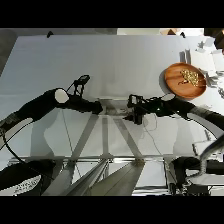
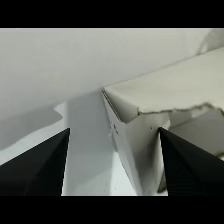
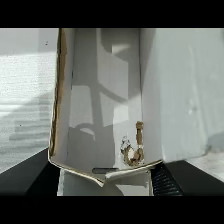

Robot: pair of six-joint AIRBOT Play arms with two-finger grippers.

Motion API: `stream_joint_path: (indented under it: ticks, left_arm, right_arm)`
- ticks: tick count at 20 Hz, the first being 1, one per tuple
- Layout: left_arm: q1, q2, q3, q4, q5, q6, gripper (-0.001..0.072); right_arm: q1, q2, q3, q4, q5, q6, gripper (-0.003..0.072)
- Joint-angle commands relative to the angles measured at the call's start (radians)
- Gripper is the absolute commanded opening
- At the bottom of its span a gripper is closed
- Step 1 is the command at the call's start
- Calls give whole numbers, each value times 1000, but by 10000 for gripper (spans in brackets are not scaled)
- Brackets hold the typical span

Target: Fold the box and place the chain.

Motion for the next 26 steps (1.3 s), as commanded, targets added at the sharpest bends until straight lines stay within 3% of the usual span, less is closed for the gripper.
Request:
stream_joint_path:
  ticks: [1, 5, 10, 18, 20, 26]
  left_arm:
    - [-40, 0, 1, 80, 62, -61, 612]
    - [-91, 0, 9, 150, 85, -195, 611]
    - [-151, 0, 58, 500, 0, -578, 572]
    - [-248, -84, 146, 551, -50, -748, 551]
    - [-279, -108, 167, 618, -74, -826, 488]
    - [-327, -127, 181, 697, -109, -978, 440]
  right_arm:
    - [0, 0, 1, -1, -1, 0, 512]
    - [0, 0, 1, -1, -1, 0, 512]
    - [0, 0, 1, -1, -1, 0, 512]
    - [0, 0, 1, -1, 0, 0, 512]
    - [0, 0, 1, -1, -1, 0, 512]
    - [0, 0, 1, -1, 0, 0, 512]
